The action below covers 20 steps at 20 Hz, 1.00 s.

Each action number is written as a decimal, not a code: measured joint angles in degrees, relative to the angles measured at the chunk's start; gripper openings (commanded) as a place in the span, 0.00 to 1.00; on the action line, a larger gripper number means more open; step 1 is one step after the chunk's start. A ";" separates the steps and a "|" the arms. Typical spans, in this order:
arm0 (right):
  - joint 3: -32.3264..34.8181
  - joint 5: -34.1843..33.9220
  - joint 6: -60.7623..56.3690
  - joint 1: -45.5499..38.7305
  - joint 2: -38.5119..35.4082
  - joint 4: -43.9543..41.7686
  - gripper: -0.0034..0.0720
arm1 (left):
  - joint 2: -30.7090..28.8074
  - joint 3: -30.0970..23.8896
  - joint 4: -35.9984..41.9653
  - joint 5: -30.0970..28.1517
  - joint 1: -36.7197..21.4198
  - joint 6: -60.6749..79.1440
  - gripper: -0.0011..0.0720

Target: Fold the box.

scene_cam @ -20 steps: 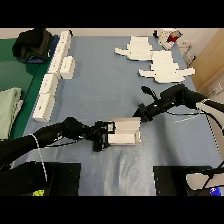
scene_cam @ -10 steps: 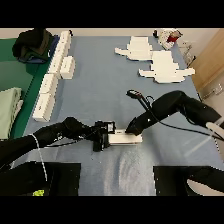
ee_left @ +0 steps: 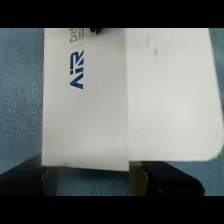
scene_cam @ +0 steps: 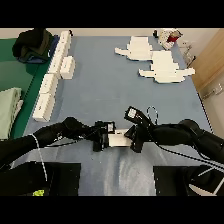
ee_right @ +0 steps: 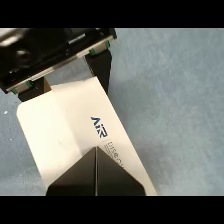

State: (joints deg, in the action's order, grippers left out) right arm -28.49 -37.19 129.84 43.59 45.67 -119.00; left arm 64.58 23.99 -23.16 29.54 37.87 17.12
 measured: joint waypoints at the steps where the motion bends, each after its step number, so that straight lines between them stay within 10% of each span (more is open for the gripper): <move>1: 0.39 0.94 0.74 0.83 -0.96 0.66 0.12 | 0.00 0.00 0.00 0.00 0.00 0.00 0.57; 4: 1.03 2.54 4.00 2.86 -2.34 2.10 0.54 | 0.00 0.00 0.00 0.00 0.00 0.00 0.57; 7: 1.22 3.30 9.38 4.22 -1.92 2.75 0.66 | 0.00 0.00 0.00 0.00 0.00 0.00 0.57; 12: 1.33 4.15 18.67 4.87 1.29 3.13 0.67 | 0.00 0.00 0.00 -0.02 0.00 0.00 0.57; 14: 1.33 4.61 22.05 4.98 2.03 2.47 0.83 | 0.00 0.00 0.00 -0.02 0.00 0.02 0.57; 20: 1.33 5.03 27.21 5.05 2.78 0.96 0.71 | 0.00 0.00 0.00 -0.02 0.00 0.00 0.57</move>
State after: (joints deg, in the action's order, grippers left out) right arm -27.16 -32.16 157.05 48.64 48.45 -118.04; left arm 64.58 23.99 -23.16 29.52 37.87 17.12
